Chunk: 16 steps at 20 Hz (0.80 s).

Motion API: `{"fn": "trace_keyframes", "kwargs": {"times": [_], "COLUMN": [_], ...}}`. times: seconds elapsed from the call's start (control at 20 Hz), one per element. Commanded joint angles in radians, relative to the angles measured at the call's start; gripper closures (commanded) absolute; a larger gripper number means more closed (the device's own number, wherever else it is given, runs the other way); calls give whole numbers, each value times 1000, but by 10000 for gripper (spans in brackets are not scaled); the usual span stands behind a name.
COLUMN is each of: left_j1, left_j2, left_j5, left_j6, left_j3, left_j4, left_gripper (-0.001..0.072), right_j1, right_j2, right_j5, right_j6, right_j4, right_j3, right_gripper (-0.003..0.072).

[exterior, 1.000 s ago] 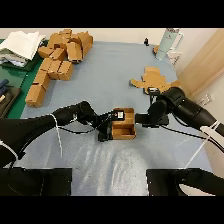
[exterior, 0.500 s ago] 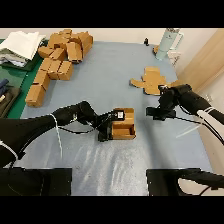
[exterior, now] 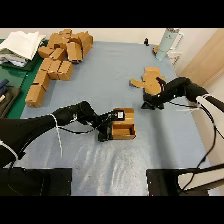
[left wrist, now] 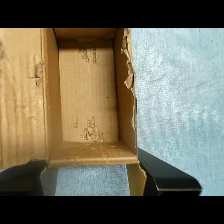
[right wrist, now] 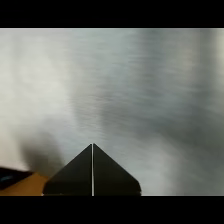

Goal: Fold the box.

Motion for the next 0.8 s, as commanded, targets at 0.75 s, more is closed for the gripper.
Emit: {"fn": "trace_keyframes", "kwargs": {"times": [0.75], "left_j1": [0], "left_j2": [0], "left_j5": [0], "left_j6": [0], "left_j3": [0], "left_j4": [0], "left_gripper": [296], "right_j1": [241], "right_j2": [243], "right_j5": [-42], "right_j6": [-594], "right_j4": [287], "right_j3": [-312], "right_gripper": [684]}}
